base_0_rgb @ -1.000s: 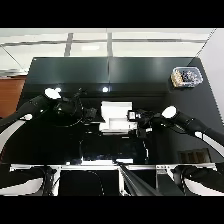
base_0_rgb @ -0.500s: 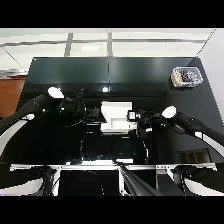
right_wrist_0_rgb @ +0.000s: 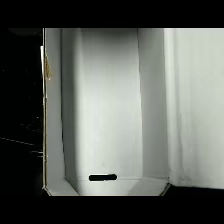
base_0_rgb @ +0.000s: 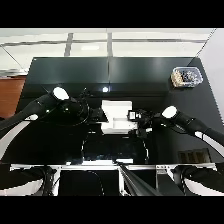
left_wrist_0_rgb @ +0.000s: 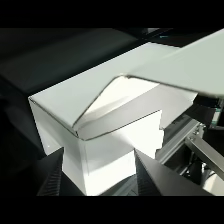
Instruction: Fold the box and place the chain.
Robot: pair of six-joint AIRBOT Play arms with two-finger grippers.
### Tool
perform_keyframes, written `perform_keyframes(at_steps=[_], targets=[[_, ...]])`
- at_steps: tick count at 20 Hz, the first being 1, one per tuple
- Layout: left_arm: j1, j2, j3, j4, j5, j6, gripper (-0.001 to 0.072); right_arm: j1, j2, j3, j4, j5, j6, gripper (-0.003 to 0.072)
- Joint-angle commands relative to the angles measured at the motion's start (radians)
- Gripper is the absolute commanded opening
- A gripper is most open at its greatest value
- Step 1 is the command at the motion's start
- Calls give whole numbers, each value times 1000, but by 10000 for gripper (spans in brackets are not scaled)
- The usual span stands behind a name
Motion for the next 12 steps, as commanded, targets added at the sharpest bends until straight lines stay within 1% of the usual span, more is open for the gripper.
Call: perform_keyframes(at_steps=[1,4,7,12], targets=[[-5,1,37,61,-5,-45,506,1,-1,0,2,-1,1,232],[-5,3,58,66,-42,-62,506,1,-1,0,1,-1,1,232],[-13,3,59,114,-40,-116,506,1,-1,0,2,-1,1,232],[-51,3,59,128,-37,-117,506,1,-1,0,1,-1,1,232]])
